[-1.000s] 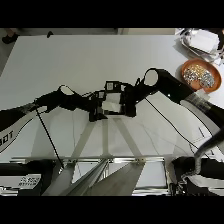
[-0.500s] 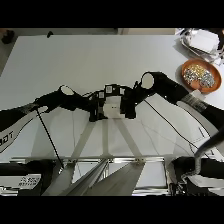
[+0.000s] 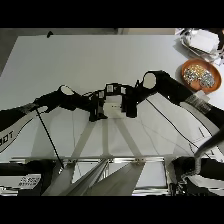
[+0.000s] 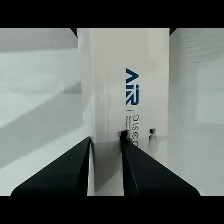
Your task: Fold the box and place the chain.
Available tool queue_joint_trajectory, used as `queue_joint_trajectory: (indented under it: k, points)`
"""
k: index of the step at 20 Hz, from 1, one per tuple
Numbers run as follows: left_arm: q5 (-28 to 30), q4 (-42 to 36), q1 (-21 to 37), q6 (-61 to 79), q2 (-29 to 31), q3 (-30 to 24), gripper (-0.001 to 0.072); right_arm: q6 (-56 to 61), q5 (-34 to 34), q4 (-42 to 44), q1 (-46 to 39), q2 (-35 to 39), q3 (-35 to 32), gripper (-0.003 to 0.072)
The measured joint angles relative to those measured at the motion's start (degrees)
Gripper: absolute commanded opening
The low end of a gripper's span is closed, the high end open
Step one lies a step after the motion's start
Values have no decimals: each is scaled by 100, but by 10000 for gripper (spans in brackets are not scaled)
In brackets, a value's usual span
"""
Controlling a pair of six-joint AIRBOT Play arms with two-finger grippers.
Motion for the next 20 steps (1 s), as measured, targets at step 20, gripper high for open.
queue_joint_trajectory:
  k: [20]
  points:
    - [-7,7,2,13,0,2,181,-120,-479,22,-52,127,63,148]
